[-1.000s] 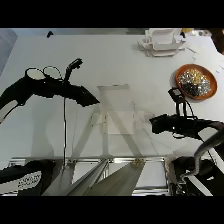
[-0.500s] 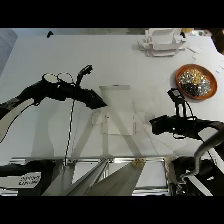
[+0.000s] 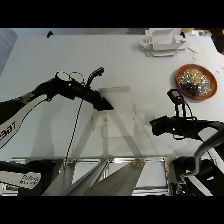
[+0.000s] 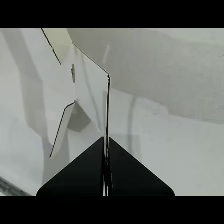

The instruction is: Fold the box and place the chain.

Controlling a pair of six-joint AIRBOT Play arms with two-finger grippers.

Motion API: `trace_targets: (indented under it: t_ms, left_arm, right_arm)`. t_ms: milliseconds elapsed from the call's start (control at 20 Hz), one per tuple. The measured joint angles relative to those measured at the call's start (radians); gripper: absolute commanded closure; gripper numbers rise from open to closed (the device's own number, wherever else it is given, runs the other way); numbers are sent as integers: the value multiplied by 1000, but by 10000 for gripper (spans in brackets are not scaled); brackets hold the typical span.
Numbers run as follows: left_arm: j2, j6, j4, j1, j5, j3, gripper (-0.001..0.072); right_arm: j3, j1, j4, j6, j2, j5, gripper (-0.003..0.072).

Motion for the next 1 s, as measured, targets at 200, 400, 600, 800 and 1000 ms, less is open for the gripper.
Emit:
trace_targets:
  t_ms: [200,400,600,800,1000]
  left_arm:
    - [-6,-2,39,12,-38,8,583]
    - [-7,45,88,16,-64,10,706]
    - [16,126,136,18,-38,10,707]
    - [92,257,129,11,-13,11,706]
    - [148,358,144,-15,36,10,706]
  right_arm:
    - [0,0,0,0,0,6,666]
    - [0,0,4,0,0,5,665]
    - [8,0,15,0,0,-17,339]
    - [40,0,31,0,0,-50,340]
    - [64,0,27,-2,0,-84,342]
